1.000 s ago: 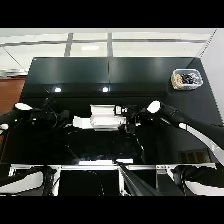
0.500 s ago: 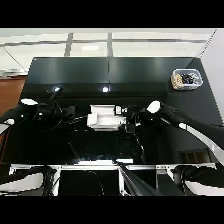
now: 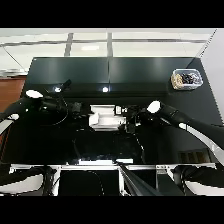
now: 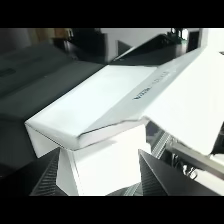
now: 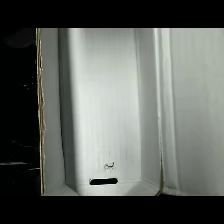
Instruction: Fold the box and place the chain.
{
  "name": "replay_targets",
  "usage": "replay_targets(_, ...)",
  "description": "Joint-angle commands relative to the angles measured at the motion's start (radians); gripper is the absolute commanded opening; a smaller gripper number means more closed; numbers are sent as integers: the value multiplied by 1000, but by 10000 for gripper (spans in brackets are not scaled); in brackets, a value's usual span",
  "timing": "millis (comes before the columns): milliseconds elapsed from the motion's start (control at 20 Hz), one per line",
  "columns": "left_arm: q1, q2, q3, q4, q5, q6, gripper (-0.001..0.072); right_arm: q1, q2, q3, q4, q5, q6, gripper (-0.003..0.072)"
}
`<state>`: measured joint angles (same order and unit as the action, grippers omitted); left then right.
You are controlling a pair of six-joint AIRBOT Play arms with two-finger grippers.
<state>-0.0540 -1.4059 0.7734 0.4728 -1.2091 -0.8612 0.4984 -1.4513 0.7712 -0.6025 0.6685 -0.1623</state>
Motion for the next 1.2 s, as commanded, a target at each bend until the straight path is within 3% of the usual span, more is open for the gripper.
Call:
replay_targets(0,-29,0,39,56,-3,-38,548,0,0,0,0,0,0,480)
replay_targets(550,-94,3,46,207,11,-129,536,0,0,0,0,0,0,480)
replay_targets(650,-122,4,46,213,43,-157,488,0,0,0,0,0,0,480)
replay_targets(800,-171,5,48,241,101,-227,481,0,0,0,0,0,0,480)
replay_targets(1100,-261,19,90,434,144,-461,480,0,0,0,0,0,0,480)
replay_targets(1150,-280,19,98,477,144,-512,439,0,0,0,0,0,0,480)
